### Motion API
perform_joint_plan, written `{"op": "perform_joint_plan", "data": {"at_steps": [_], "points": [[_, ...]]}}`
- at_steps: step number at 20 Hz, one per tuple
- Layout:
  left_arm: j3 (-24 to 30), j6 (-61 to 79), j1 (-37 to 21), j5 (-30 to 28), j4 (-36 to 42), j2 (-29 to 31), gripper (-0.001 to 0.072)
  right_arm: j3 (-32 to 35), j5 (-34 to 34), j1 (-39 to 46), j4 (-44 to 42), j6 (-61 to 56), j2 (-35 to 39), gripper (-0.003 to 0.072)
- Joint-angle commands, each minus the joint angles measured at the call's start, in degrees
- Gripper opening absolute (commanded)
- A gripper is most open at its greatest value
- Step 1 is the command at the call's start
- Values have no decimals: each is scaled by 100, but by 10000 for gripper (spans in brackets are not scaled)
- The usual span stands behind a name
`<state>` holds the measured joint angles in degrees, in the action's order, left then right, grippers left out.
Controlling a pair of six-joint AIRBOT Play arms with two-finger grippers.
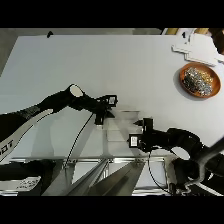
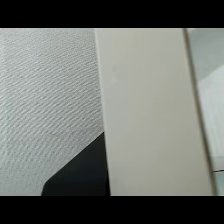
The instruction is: Fold the box and place the chain.
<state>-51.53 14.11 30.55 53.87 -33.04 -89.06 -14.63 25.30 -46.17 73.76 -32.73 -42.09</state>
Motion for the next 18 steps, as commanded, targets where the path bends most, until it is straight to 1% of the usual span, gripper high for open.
{"op": "perform_joint_plan", "data": {"at_steps": [1, 3, 5, 7, 9, 12, 16, 18], "points": [[2, 0, 2, 0, -2, -4, 9, -61, 140, 116, -4, -11, 2, 694], [2, 0, 2, -2, 0, -4, 9, -59, 437, -155, 153, -107, 57, 694], [2, 0, 2, 0, -2, -4, 9, -50, 686, -503, 363, -789, 74, 695], [2, 0, 2, 0, 0, -4, 9, 0, 610, -560, 697, -1259, 76, 699], [2, 0, 2, 0, -2, -4, 9, 35, 498, -562, 1023, -1399, 74, 702], [2, 0, 2, 0, -2, -4, 9, 85, 426, -562, 1113, -1403, -17, 701], [2, 0, 2, 2, 0, -4, 9, 85, -76, -560, 1117, -1401, -310, 699], [2, 0, 2, 0, -2, -4, 9, 83, -208, -560, 1161, -1399, -369, 697]]}}
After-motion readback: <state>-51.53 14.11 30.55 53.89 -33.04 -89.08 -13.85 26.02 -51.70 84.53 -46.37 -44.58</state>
